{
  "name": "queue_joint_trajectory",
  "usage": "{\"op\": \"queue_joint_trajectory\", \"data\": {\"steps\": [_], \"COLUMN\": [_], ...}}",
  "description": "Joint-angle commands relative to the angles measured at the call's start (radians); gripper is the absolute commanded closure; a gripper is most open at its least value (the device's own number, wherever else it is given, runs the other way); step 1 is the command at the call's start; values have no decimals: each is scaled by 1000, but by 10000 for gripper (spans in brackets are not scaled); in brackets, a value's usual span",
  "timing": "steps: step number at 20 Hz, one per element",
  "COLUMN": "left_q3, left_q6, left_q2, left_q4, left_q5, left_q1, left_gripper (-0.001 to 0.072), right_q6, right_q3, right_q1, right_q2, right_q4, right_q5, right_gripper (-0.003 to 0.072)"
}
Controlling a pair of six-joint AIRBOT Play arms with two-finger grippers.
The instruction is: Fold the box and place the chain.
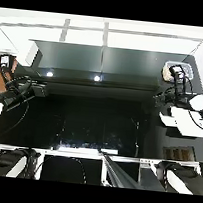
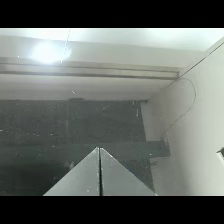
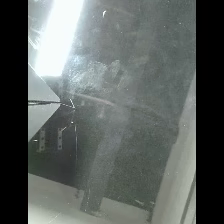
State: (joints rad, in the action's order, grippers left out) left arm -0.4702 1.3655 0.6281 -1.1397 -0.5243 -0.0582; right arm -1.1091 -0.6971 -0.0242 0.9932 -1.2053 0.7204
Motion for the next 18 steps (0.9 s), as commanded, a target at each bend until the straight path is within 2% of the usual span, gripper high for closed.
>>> {"op": "queue_joint_trajectory", "data": {"steps": [1, 15, 18], "left_q3": [0, 0, 0], "left_q6": [0, 0, 0], "left_q2": [-1, -1, -1], "left_q4": [0, 0, 0], "left_q5": [0, 0, 16], "left_q1": [0, 0, 0], "left_gripper": [681, 681, 681], "right_q6": [0, 0, -2], "right_q3": [-1, -1, -1], "right_q1": [-1, -3, -3], "right_q2": [1, 1, 1], "right_q4": [0, 3, 117], "right_q5": [1, -12, -96], "right_gripper": [670, 670, 670]}}
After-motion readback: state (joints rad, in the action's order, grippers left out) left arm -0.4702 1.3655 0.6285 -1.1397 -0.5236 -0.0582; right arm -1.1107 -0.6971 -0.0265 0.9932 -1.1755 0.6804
